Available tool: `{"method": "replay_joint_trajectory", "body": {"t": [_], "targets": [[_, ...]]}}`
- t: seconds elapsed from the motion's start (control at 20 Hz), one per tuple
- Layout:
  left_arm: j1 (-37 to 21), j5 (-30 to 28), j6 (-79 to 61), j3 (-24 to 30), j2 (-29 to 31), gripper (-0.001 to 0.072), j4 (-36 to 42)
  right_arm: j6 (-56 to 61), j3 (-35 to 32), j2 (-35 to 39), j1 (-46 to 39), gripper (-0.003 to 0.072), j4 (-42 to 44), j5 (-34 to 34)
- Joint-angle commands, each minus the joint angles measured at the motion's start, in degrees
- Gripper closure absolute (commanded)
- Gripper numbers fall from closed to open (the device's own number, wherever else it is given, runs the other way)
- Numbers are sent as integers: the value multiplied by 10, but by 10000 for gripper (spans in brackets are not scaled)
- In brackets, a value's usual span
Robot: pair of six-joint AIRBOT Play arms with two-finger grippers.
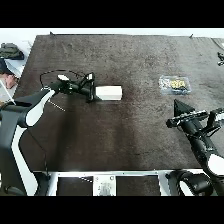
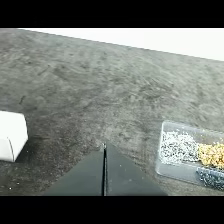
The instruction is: Fold the box and place the chain.
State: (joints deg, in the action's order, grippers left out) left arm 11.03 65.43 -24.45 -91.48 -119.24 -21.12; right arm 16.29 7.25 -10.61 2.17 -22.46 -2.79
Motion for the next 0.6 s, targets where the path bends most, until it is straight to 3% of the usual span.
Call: {"method": "replay_joint_trajectory", "body": {"t": [0.0, 0.2, 0.4, 0.55], "targets": [[-8, 0, 5, -11, 27, 697, 45, 0, -7, 6, 0, 701, 0, -19], [-53, -47, 81, -47, 93, 697, 39, 0, -7, 6, 0, 701, -3, -28], [-147, -205, 158, -53, 155, 697, 35, 0, -7, 6, 0, 701, -3, -28], [-233, -303, 273, -54, 165, 697, 34, 0, -7, 6, 0, 701, -2, -28]]}}
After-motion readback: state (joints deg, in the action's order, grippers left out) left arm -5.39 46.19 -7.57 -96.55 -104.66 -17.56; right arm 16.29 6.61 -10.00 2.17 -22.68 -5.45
